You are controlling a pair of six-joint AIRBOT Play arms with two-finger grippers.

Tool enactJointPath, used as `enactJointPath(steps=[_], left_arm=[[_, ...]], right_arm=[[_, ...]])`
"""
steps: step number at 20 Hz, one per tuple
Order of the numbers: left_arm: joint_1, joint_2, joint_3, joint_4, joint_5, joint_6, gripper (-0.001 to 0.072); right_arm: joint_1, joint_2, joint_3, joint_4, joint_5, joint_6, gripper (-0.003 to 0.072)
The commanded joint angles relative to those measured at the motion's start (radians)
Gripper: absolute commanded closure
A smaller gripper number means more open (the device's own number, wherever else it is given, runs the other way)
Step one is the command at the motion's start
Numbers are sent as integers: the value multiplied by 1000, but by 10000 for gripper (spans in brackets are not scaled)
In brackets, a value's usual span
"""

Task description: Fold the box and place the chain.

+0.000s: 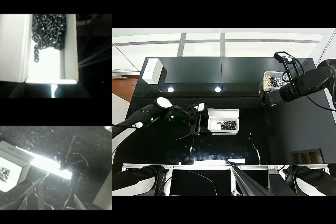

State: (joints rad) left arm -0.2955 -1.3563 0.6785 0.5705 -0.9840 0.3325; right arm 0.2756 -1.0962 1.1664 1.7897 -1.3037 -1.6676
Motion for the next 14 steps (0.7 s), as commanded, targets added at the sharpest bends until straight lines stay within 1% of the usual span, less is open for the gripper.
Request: enactJointPath(steps=[1, 5, 7, 10, 14], left_arm=[[-16, 0, 2, 11, 10, -5, -2], [-16, -3, 1, 105, 26, -70, -2], [-17, -3, 1, 88, 35, -75, -2], [-17, -12, 1, 11, 47, -75, -2], [-18, -19, 2, -3, 46, -75, -2]], right_arm=[[1, -1, 0, 13, 0, 0, -22], [1, -2, 0, 16, 3, 0, -22], [1, -5, -1, 19, 19, 0, -21], [1, -13, -14, 66, 57, 0, -22], [1, -34, -19, 73, 69, -1, -21]])
